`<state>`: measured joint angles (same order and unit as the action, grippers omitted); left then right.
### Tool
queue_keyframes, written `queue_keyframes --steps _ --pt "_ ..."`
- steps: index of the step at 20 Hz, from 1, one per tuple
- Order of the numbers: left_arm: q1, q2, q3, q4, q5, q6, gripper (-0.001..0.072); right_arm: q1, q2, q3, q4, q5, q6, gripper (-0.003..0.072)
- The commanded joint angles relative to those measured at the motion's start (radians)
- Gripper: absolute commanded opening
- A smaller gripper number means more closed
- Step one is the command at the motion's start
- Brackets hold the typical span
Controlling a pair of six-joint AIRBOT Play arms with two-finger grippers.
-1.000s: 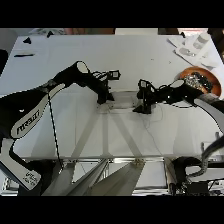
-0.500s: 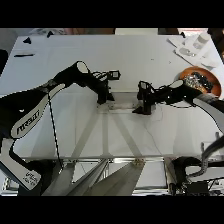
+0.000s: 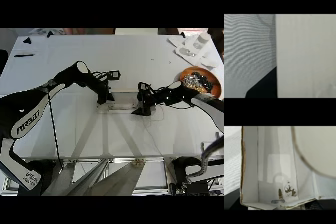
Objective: Fold the box and place the chain.
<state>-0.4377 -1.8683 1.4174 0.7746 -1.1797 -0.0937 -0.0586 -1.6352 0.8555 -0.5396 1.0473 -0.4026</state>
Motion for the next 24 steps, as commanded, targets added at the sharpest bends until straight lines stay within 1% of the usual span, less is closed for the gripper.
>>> queue_keyframes --steps 1,15,16,19,24 --pt "0.000 0.001 0.000 0.000 0.000 0.000 0.0017 0.000 -0.002 -0.001 -0.006 0.002 0.002 0.0685" --pt "0.000 0.001 0.000 0.001 0.000 0.000 0.0017 0.000 -0.002 -0.001 -0.005 0.013 0.002 0.0680" --pt "0.000 0.001 0.000 0.000 0.000 0.000 0.0017 0.000 -0.002 -0.001 -0.005 0.011 0.001 0.0652" --pt "0.000 0.001 0.000 0.000 0.001 0.000 0.0017 0.000 -0.002 -0.001 -0.013 0.011 0.002 0.0516" --pt "0.000 0.001 0.000 0.000 0.000 0.000 0.0017 0.000 -0.002 -0.001 -0.013 0.011 0.002 0.0516"
